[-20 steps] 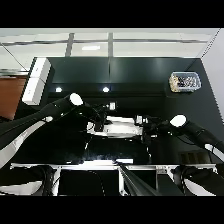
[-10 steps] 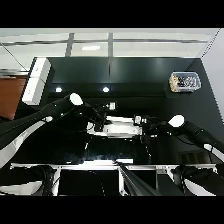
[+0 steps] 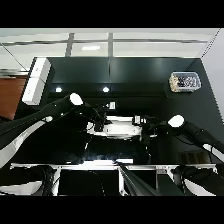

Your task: Fold the box and place the chain.

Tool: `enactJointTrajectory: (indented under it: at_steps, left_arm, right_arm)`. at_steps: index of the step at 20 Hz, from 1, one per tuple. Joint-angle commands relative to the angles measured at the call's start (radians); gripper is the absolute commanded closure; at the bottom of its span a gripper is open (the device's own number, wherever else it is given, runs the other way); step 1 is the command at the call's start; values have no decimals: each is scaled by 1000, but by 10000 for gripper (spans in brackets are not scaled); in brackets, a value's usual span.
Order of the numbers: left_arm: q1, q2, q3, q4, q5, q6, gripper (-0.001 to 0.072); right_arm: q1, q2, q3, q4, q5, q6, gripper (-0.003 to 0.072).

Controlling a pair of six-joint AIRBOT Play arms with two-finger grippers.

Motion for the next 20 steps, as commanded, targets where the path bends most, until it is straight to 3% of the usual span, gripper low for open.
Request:
enactJointTrajectory:
  at_steps: [1,5,6,11,14,15,19,20]
  left_arm:
    - [0,-1,1,0,0,3,684]
    - [1,-1,1,0,0,3,684]
    - [1,-1,1,0,0,3,684]
    - [2,14,2,19,4,-57,663]
    - [2,95,1,156,0,-171,237]
    - [2,132,1,214,-2,-264,200]
    - [2,290,1,447,-127,-637,225]
    - [2,322,1,476,-183,-727,386]
  right_arm:
    - [0,0,0,-3,2,0,14]
    - [0,0,0,-3,2,0,34]
    - [0,0,0,-3,2,0,186]
    - [0,0,0,-3,2,0,200]
    - [0,0,0,-4,2,0,200]
    - [0,0,0,-4,2,0,200]
    - [1,0,0,-6,2,0,200]
    - [1,0,0,-6,2,0,200]
